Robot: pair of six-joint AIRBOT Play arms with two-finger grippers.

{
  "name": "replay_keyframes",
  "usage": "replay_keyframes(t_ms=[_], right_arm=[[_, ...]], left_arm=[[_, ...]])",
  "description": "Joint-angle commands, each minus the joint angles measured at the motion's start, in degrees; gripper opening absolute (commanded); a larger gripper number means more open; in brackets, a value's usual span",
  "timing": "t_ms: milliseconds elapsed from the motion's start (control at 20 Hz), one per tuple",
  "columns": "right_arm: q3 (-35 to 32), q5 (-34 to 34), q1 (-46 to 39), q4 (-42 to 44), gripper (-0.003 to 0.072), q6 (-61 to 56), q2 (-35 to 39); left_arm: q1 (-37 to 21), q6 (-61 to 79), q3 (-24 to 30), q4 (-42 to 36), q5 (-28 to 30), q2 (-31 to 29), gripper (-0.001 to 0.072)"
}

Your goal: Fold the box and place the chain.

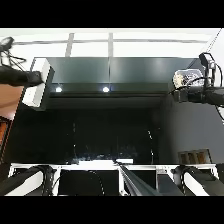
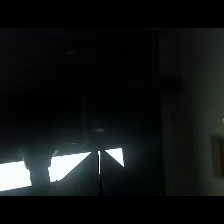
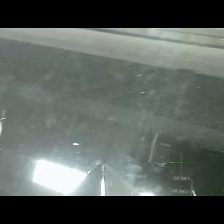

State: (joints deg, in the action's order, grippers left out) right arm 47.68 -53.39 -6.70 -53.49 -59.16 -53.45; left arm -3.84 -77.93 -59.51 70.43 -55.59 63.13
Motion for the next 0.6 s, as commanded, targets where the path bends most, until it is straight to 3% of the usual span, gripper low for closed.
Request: replay_keyframes(t_ms=[0, 150, 300, 550], right_arm=[[-4.85, 10.23, 0.04, -0.57, 0.002, 0.04, -0.04], [-8.96, 17.53, 0.02, -0.79, 0.002, 0.48, -0.04], [-9.38, 18.8, 0.02, -0.72, 0.002, 1.38, -0.04], [-9.38, 17.62, 0.02, -0.55, 0.002, 1.33, -0.04]], left_arm=[[12.02, 2.86, 15.91, -0.81, 18.08, -7.98, 0.0026], [18.56, 3.28, 21.05, -0.15, 27.41, -7.82, 0.0026], [20.61, 3.23, 22.05, 1.09, 34.84, -7.82, 0.0027], [20.48, 3.15, 22.05, 1.07, 35.91, -7.8, 0.0027]])
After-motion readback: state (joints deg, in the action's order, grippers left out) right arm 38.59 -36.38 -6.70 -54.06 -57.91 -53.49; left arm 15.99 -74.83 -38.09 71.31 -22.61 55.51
